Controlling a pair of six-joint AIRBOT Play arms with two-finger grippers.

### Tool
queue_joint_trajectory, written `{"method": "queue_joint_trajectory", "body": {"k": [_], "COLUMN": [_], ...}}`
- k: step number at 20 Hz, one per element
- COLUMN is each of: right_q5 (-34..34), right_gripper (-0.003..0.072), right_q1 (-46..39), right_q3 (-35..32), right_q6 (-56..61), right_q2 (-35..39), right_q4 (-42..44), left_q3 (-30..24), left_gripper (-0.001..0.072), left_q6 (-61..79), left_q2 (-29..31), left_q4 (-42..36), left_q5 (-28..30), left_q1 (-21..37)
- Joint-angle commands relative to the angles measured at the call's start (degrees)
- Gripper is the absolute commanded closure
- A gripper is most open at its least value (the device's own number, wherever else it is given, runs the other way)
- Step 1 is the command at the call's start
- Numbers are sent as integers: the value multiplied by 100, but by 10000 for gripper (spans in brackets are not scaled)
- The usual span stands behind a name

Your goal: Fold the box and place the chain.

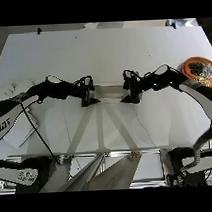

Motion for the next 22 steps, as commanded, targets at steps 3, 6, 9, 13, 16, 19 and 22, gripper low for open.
{"method": "queue_joint_trajectory", "body": {"k": [3,6,9,13,16,19,22], "right_q5": [4,223,767,1082,280,-219,-1032], "right_gripper": [72,78,271,675,680,681,681], "right_q1": [2,2,2,59,258,544,638], "right_q3": [4,4,7,4,4,4,4], "right_q6": [1150,2092,2647,2870,2898,2997,3058], "right_q2": [872,1322,1606,1631,1569,1252,892], "right_q4": [-1467,-1928,-1556,-138,597,651,1029], "left_q3": [0,2,0,0,0,0,0], "left_gripper": [367,367,367,366,366,366,366], "left_q6": [-2,-2,-2,-2,-2,-2,-2], "left_q2": [-2,-2,-2,-2,-2,-2,-2], "left_q4": [7,7,7,4,4,4,4], "left_q5": [-15,-15,-15,-20,-20,-20,-20], "left_q1": [2,2,2,2,2,2,2]}}
